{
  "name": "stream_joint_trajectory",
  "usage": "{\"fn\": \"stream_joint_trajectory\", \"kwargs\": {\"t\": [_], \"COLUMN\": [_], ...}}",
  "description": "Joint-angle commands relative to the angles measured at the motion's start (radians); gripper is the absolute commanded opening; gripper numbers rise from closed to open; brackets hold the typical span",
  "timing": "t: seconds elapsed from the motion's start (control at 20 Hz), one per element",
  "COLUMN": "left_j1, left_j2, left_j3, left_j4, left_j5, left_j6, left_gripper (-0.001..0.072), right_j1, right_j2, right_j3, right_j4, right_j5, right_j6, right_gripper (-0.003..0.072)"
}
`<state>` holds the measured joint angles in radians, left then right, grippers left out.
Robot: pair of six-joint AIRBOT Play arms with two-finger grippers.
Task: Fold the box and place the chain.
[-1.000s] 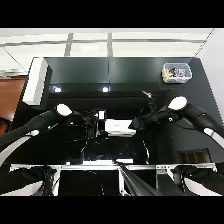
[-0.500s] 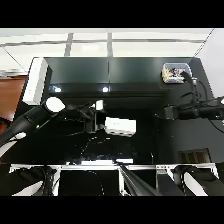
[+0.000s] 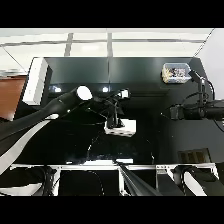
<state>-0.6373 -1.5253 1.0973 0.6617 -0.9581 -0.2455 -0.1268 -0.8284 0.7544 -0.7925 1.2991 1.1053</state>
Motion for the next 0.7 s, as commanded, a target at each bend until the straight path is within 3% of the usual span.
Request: {"fn": "stream_joint_trajectory", "kwargs": {"t": [0.0,0.2,0.65], "left_j1": [-0.017,-0.02,-0.088], "left_j2": [-0.072,-0.072,-0.071], "left_j3": [0.061,0.062,0.13], "left_j4": [0.009,0.027,0.298], "left_j5": [-0.096,-0.138,-0.146], "left_j6": [-0.055,-0.052,-0.132], "left_gripper": [0.0713,0.0713,0.0713], "right_j1": [-0.002,-0.002,-0.002], "right_j2": [0.001,0.001,0.001], "right_j3": [-0.001,-0.001,-0.001], "right_j4": [-0.04,-0.058,-0.058], "right_j5": [-0.001,-0.002,-0.002], "right_j6": [-0.003,-0.024,-0.029], "right_gripper": [0.0015,0.0015,0.0015]}}
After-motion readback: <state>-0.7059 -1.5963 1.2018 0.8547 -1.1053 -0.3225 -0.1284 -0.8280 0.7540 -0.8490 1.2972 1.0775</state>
